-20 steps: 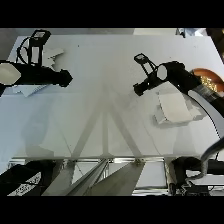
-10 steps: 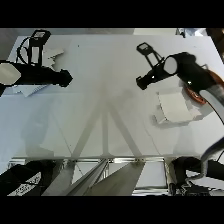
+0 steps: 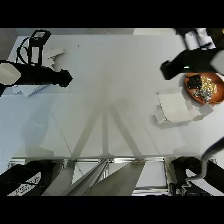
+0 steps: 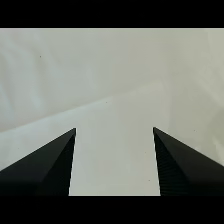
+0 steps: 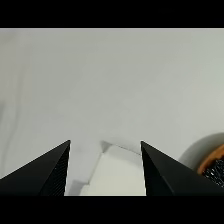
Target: Fold the box and place the chain.
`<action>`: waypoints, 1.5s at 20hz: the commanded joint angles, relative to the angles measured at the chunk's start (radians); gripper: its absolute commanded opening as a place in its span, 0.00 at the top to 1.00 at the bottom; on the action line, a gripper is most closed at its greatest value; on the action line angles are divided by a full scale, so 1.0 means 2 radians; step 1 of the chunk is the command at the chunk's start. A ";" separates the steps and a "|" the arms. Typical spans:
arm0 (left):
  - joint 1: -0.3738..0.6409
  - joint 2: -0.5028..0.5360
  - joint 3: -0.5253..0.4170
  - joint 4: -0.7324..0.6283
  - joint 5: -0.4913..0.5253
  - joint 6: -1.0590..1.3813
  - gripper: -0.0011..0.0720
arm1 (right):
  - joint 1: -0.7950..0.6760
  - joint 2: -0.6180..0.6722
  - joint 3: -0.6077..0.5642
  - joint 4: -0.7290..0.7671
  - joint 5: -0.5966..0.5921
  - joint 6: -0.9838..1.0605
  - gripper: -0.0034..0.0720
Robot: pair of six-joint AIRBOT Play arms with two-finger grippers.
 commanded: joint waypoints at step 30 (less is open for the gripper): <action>0.000 0.000 0.000 0.000 0.000 0.000 0.25 | -0.407 -0.089 -0.147 -0.025 0.017 -0.042 0.17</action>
